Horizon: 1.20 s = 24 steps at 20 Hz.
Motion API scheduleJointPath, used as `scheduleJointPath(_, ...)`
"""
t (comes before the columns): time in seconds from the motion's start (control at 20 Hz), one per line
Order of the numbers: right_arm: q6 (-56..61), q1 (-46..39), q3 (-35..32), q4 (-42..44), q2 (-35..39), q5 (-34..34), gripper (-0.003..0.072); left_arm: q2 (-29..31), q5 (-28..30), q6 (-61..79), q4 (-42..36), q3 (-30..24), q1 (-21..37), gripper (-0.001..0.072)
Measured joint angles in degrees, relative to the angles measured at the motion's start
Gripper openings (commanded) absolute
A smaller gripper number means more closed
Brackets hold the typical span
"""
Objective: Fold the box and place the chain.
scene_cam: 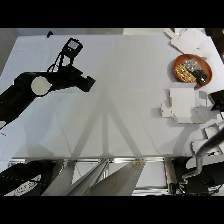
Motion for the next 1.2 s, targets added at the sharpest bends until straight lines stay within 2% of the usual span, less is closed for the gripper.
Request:
scheduleJointPath(0.1, -0.02, 0.00, -0.09, 0.02, -0.48, 0.11, 0.0145, 0.00, 0.00, 0.00, 0.00, 0.00, 0.00, 0.0695)
scheduleJointPath(0.15, -0.04, 0.00, -0.20, 0.04, -0.76, 0.20, 0.0063, 0.00, 0.02, 0.02, 0.00, 0.00, 0.00, 0.0695)
scheduleJointPath(0.2, -0.07, 0.00, -0.28, 0.02, -1.07, 0.22, 0.0015, 0.00, 0.02, 0.00, 0.00, 0.00, 0.00, 0.0695)
scheduleJointPath(0.75, -1.14, 3.15, -0.55, 3.02, -0.98, 1.79, 0.0011, 0.00, 0.02, 0.00, 0.02, 0.00, 0.00, 0.0695)
scheduleJointPath(1.0, -1.07, 11.74, -0.55, 9.62, -0.11, 1.95, 0.0009, 0.00, 0.02, 0.00, 0.00, 0.00, 0.00, 0.0695)
scheduleJointPath(1.2, -1.01, 23.06, -0.55, 16.48, 1.38, -0.31, 0.0009, 0.00, 0.02, 0.02, 0.00, 0.00, 0.00, 0.0695)
